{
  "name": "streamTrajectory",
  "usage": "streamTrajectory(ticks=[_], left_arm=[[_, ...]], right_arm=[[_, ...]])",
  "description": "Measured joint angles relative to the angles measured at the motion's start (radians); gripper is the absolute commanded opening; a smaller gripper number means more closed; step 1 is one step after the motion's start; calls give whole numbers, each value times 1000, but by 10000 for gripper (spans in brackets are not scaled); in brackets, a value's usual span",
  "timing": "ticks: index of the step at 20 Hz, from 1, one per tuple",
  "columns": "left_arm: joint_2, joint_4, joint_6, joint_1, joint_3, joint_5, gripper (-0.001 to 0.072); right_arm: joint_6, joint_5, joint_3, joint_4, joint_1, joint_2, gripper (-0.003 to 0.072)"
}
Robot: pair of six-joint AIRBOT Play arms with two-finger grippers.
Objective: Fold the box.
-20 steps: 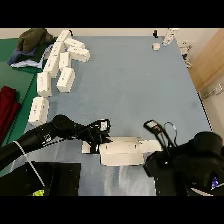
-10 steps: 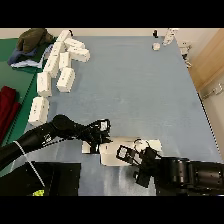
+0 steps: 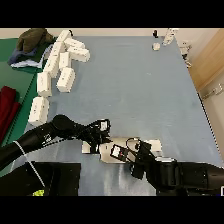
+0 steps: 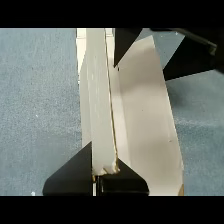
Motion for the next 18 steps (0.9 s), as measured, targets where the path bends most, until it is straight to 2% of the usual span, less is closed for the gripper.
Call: streamTrajectory(ticks=[4,5,6,9,15,18], left_arm=[[0,0,0,0,0,0,14],[0,0,0,0,0,0,14],[0,0,0,0,0,0,14],[0,0,0,0,0,0,14],[0,0,0,0,0,0,14],[0,0,0,0,0,0,14]], right_arm=[[177,-71,45,-51,1,-1,609],[202,-85,53,-58,2,-1,635],[224,-100,60,-61,2,-1,720],[254,-130,72,-71,2,2,720],[193,-150,74,-83,-32,39,720],[73,-99,48,-46,-104,73,720]])
